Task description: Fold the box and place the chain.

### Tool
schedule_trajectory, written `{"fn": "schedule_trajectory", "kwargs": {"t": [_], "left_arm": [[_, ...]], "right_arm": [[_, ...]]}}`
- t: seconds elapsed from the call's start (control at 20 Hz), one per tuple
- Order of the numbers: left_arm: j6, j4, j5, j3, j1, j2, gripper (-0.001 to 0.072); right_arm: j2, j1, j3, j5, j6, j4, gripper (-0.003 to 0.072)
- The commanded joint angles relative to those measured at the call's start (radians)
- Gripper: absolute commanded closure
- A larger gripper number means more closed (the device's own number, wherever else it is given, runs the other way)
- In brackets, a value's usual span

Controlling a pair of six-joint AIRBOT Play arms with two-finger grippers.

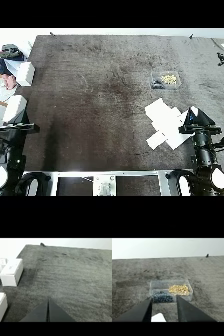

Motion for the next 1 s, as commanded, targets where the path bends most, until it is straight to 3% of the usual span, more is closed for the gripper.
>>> {"fn": "schedule_trajectory", "kwargs": {"t": [0.0,0.1,0.15,0.3,0.4,0.45,0.6,0.65,0.75,0.95], "left_arm": [[0.000,0.000,0.000,-0.001,0.001,0.001,0.0697],[0.000,0.000,0.000,0.000,0.001,0.000,0.0697],[0.000,0.000,0.000,0.001,0.001,0.000,0.0697],[0.000,0.000,0.000,0.006,0.001,0.000,0.0697],[0.000,0.000,0.000,0.008,0.001,0.000,0.0697],[0.000,0.000,0.000,0.008,0.001,0.000,0.0697],[0.000,0.000,0.000,0.008,0.001,0.000,0.0697],[0.000,0.000,0.000,0.008,0.001,0.000,0.0697],[0.000,0.000,0.000,0.008,0.001,0.000,0.0697],[0.000,0.000,0.000,0.008,0.001,0.000,0.0697]], "right_arm": [[0.001,0.001,0.001,0.001,0.000,0.001,0.0359],[0.001,0.001,0.011,0.003,0.001,0.002,0.0357],[0.001,0.001,0.028,-0.004,0.000,0.001,0.0242],[-0.059,0.001,0.146,-0.086,0.000,0.001,0.0244],[-0.209,0.000,0.261,-0.120,-0.014,-0.001,0.0243],[-0.319,0.000,0.327,-0.120,-0.029,-0.008,0.0212],[-0.690,-0.014,0.540,-0.106,-0.072,-0.008,0.0211],[-0.827,-0.046,0.621,-0.041,-0.072,-0.008,0.0201],[-1.058,-0.164,0.768,0.222,-0.032,-0.056,0.0203],[-1.365,-0.439,1.032,0.763,0.304,-0.473,0.0204]]}}
